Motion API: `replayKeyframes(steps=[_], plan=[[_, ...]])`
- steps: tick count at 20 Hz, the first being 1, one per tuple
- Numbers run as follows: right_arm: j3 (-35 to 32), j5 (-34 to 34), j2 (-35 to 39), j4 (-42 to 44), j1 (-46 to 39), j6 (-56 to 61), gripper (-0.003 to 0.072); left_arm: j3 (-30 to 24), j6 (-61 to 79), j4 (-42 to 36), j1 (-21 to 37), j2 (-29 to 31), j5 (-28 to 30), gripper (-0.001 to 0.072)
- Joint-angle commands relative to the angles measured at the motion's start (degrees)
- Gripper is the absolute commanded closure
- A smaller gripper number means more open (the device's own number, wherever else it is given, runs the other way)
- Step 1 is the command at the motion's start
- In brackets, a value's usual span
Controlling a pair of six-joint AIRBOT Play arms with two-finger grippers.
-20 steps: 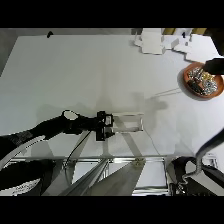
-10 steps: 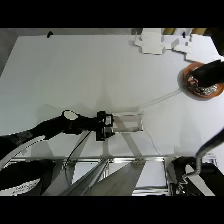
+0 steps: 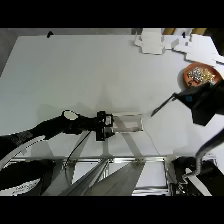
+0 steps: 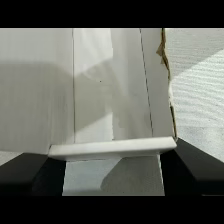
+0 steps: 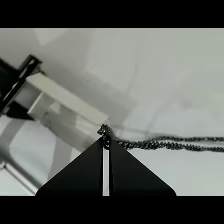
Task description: Fold the box and place the chain.
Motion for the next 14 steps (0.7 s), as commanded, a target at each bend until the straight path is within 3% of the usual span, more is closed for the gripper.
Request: replayKeyframes(steps=[1,6,14], plan=[[-3.7,0.6,2.8,0.3,4.3,1.4,0.0668,0.0,0.0,0.0,0.0,0.0,0.0,0.0434],[-8.9,-1.3,3.7,3.0,8.4,1.3,0.0668,0.0,0.0,0.0,0.0,0.0,0.0,0.0434],[-20.7,-20.9,2.2,6.0,18.7,0.9,0.0667,0.0,0.0,0.0,0.0,0.0,0.0,0.0434]])
